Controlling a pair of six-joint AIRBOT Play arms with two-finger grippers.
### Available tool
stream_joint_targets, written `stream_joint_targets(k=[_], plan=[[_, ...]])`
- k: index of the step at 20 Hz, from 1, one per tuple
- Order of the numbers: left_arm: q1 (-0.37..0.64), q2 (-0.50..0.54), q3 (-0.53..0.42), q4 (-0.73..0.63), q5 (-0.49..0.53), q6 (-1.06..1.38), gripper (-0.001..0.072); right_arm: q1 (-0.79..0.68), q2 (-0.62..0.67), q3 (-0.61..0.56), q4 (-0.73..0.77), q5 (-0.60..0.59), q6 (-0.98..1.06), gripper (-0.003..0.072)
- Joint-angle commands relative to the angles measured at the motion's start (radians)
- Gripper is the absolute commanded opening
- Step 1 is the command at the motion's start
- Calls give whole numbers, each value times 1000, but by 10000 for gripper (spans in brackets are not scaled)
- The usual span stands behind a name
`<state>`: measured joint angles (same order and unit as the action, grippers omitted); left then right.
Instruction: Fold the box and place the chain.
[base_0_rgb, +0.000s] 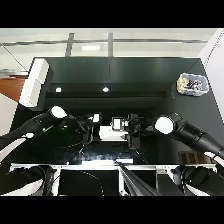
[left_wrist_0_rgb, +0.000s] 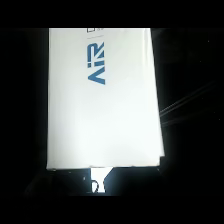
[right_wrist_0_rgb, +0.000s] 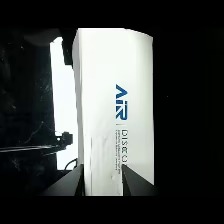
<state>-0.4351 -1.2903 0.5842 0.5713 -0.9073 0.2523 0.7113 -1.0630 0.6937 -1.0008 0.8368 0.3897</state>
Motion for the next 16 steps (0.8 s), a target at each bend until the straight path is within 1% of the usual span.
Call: stream_joint_targets(k=[1,6,11,16], plan=[[0,-1,0,1,-1,2,531,0,2,29,-2,-3,15,126],[0,-1,0,1,-1,2,531,0,2,42,-5,3,26,126],[0,-1,0,0,0,2,531,0,3,41,-4,58,26,127],[0,-1,0,1,-1,2,531,0,3,41,-6,57,27,127]])
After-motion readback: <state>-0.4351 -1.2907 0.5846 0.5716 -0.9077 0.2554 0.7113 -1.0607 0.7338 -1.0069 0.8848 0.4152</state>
